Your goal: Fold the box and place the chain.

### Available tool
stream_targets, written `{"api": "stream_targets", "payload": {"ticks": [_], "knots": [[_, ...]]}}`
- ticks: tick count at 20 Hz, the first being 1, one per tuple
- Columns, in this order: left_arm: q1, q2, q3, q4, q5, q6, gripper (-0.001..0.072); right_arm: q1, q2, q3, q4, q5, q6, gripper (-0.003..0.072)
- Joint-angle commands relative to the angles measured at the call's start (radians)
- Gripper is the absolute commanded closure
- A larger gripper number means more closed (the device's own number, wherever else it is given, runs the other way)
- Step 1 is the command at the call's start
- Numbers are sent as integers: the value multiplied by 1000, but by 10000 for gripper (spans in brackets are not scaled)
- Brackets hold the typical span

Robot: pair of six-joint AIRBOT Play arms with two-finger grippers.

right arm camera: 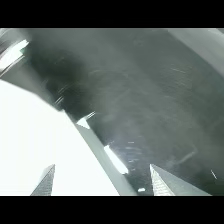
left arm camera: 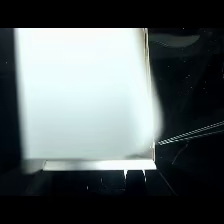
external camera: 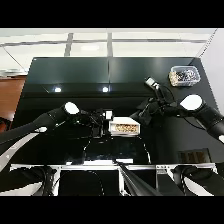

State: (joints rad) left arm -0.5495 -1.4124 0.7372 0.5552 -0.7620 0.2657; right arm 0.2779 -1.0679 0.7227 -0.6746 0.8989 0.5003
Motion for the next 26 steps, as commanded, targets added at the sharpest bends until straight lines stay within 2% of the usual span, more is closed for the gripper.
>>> {"api": "stream_targets", "payload": {"ticks": [1, 8, 15, 16, 18, 19, 26], "knots": [[-1, 0, 1, 1, 0, -1, 152, 10, -5, 36, -24, 162, -233, -16], [-11, -1, 1, 14, 0, 0, 151, 95, -11, 14, -107, 112, -334, -16], [-11, -1, 1, 14, 1, 0, 151, 100, -17, -3, -116, 110, -334, -7], [-11, -1, 1, 14, 1, 0, 151, 100, -18, -6, -119, 112, -334, 155], [-11, -1, 1, 14, 1, -1, 151, 100, -18, -6, -124, 118, -333, 416], [-11, -1, 1, 14, 1, -1, 151, 100, -18, -6, -124, 118, -333, 490], [-11, -1, 1, 14, 1, 0, 151, 100, -18, -7, -124, 118, -331, 486]]}}
